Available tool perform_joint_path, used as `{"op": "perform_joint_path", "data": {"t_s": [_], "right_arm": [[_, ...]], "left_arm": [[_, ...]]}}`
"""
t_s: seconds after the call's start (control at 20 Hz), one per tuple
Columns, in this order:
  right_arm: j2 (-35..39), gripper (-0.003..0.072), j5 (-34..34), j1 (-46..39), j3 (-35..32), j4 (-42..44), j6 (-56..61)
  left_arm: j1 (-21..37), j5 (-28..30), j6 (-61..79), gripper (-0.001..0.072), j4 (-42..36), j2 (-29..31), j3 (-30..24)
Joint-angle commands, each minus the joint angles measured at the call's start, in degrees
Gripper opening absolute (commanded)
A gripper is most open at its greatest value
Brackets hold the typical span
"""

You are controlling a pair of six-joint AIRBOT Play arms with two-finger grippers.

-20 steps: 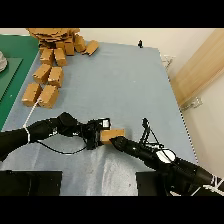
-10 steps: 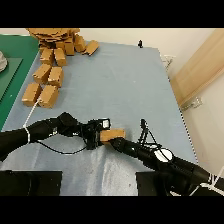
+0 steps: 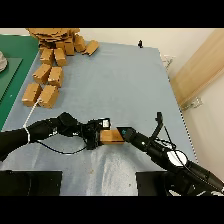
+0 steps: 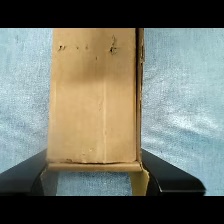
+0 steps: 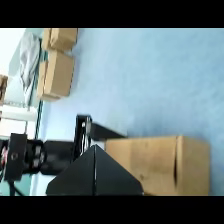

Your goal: Fold the box.

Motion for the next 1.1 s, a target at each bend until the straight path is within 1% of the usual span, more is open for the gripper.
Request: {"op": "perform_joint_path", "data": {"t_s": [0.0, 0.1, 0.2, 0.45, 0.5, 0.55, 0.9, 0.95, 1.0, 1.05], "right_arm": [[0.37, 0.0003, -5.05, -5.84, 0.07, -6.10, -0.02], [-2.25, 0.0003, -5.20, -10.16, 0.09, -8.26, -0.02], [-3.98, 0.0003, -4.72, -12.17, 0.09, -8.59, 0.02], [-3.93, 0.0003, -3.80, -11.96, 0.22, -8.59, 0.02], [-3.93, 0.0003, -3.72, -11.96, 0.22, -8.59, 0.02], [-3.93, 0.0003, -3.69, -11.96, 0.20, -8.61, 0.02], [-3.93, 0.0003, -3.72, -11.96, 0.20, -8.57, 0.02], [-3.93, 0.0003, -3.72, -11.96, 0.20, -8.57, 0.02], [-3.93, 0.0003, -3.74, -11.96, 0.22, -8.57, 0.04], [-3.93, 0.0003, -3.72, -11.96, 0.22, -8.57, 0.04]], "left_arm": [[0.02, 0.02, 0.09, 0.0245, 0.04, 0.00, 0.07], [0.02, 0.02, 0.09, 0.0246, 0.04, 0.00, 0.07], [0.02, 0.02, 0.11, 0.0246, 0.04, 0.00, 0.07], [0.02, 0.31, 0.20, 0.0244, -0.02, 0.00, 0.07], [-0.15, 2.23, 0.15, 0.0245, -0.96, -0.02, 0.07], [-0.09, 2.75, 0.15, 0.0245, -1.22, -0.02, 0.13], [-0.09, 2.89, 0.11, 0.0245, -1.53, 0.00, 0.31], [-0.07, 3.76, -0.46, 0.0245, -1.70, 0.07, 0.52], [0.07, 6.14, -2.78, 0.0245, -1.68, 0.39, 0.74], [0.24, 9.81, -5.73, 0.0245, -1.64, 1.16, 0.76]]}}
